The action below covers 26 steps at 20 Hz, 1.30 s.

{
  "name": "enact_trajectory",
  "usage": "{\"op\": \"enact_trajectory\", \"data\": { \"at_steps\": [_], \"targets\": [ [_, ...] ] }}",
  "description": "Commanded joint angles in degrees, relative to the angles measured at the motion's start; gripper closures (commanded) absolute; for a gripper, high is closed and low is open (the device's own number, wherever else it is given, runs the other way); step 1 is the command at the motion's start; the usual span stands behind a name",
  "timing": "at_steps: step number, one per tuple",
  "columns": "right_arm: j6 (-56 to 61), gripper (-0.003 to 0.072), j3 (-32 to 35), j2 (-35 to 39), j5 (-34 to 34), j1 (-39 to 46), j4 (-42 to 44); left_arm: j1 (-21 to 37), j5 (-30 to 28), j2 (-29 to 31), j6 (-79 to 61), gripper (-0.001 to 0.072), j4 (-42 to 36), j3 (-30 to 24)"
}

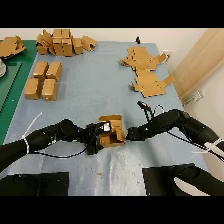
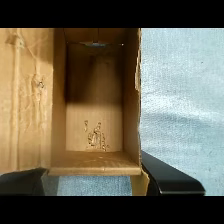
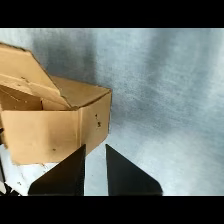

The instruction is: Fold the box.

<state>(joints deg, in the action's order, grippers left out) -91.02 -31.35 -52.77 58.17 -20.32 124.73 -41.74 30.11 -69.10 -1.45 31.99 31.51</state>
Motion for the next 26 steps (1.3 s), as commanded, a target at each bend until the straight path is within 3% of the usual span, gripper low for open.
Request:
{"op": "enact_trajectory", "data": {
  "at_steps": [1, 4, 6, 11, 13, 19, 26],
  "targets": [
    [0.17, 0.0482, -2.23, 0.07, -0.11, -0.04, 0.35, -0.04, 0.0, -0.02, -0.02, 0.0193, 0.02, -0.02],
    [0.17, 0.0482, -2.97, 0.04, -0.09, -0.15, 1.09, -0.04, -0.02, -0.02, -0.02, 0.0193, 0.02, -0.02],
    [0.17, 0.0371, -2.82, -0.15, -0.13, -0.92, 1.05, -0.04, -0.02, -0.02, -0.02, 0.0193, 0.02, -0.02],
    [3.67, 0.0342, -2.73, -1.51, -2.38, -3.69, -3.04, -0.04, -0.02, -0.02, -0.02, 0.0192, 0.0, -0.02],
    [6.71, 0.0281, -3.23, -1.49, -3.56, -5.55, -4.74, -0.04, 0.0, -0.02, -0.02, 0.0192, 0.02, -0.02],
    [27.54, 0.0282, -5.14, -1.57, -3.69, -17.11, -23.82, -0.02, -0.02, -0.02, -0.02, 0.0193, 0.02, -0.02],
    [37.75, 0.0288, -11.56, -9.44, -0.07, -23.96, -31.87, -0.02, 0.0, -0.02, -0.02, 0.0192, 0.02, -0.02]
  ]
}}
